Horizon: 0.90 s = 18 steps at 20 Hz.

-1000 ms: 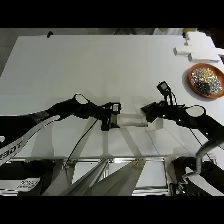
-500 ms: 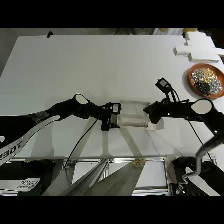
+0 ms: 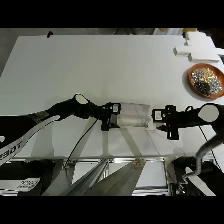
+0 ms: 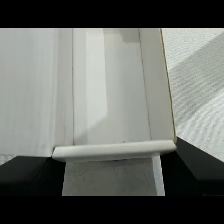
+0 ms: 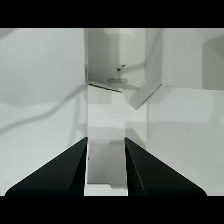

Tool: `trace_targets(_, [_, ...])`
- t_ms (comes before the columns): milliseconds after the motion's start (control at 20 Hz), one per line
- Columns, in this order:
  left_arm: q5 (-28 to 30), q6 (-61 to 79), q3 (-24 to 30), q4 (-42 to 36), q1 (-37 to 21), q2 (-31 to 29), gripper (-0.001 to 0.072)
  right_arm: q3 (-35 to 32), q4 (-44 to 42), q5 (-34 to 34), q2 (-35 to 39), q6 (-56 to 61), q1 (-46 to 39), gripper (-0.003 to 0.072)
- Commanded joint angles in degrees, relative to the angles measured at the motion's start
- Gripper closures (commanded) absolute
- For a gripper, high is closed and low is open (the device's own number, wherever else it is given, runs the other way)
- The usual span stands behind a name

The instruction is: Fold the box and place the chain.

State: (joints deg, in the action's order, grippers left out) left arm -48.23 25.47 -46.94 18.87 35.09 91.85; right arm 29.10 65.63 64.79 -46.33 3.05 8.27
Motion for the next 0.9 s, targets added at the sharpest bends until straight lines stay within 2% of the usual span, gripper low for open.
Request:
trace_targets(0, [0.0, 0.0, 0.02, 0.0, 0.0, 0.0, 0.0639, -3.61, -1.7, -6.54, -0.61, -4.68, 0.04, 0.0459])
trace_targets(100, [0.0, 0.0, 0.02, 0.0, 0.0, 0.0, 0.0639, -5.75, -1.79, -11.13, -0.87, -6.67, 0.04, 0.0463])
trace_targets(200, [0.0, 0.0, 0.02, 0.0, 0.0, 0.0, 0.0639, -7.04, -5.55, -13.35, -2.93, -9.4, -0.57, 0.0472])
trace_targets(250, [0.0, 0.0, 0.02, 0.0, 0.0, 0.0, 0.0639, -7.19, -7.8, -13.44, -4.44, -11.02, -1.49, 0.0574])
trace_targets(300, [0.0, 0.0, 0.02, 0.0, 0.0, 0.0, 0.0639, -7.21, -9.4, -13.46, -5.97, -12.76, -2.51, 0.0635])
trace_targets(500, [0.0, 0.0, 0.02, 0.0, 0.0, 0.0, 0.0639, -7.21, -13.16, -14.88, -7.74, -14.21, -3.87, 0.0623])
trace_targets(550, [0.0, 0.0, 0.02, 0.0, 0.0, 0.0, 0.0639, -7.21, -13.99, -15.34, -8.0, -14.34, -3.87, 0.0563])
trace_targets(600, [0.0, 0.0, 0.02, 0.0, 0.0, 0.02, 0.0639, -7.21, -14.69, -16.44, -8.57, -14.53, -3.87, 0.0381])
trace_targets(650, [0.0, 0.0, 0.02, 0.0, 0.0, 0.0, 0.0639, -7.19, -14.97, -16.57, -9.11, -14.53, -3.87, 0.0336])
trace_targets(700, [0.0, -0.02, 0.02, 0.0, 0.0, 0.0, 0.0639, -7.21, -15.3, -16.35, -9.57, -14.53, -3.87, 0.0358])
trace_targets(850, [0.0, 0.0, 0.02, 0.0, 0.0, 0.0, 0.0639, -7.21, -19.87, -14.93, -9.79, -16.37, -3.87, 0.0515])
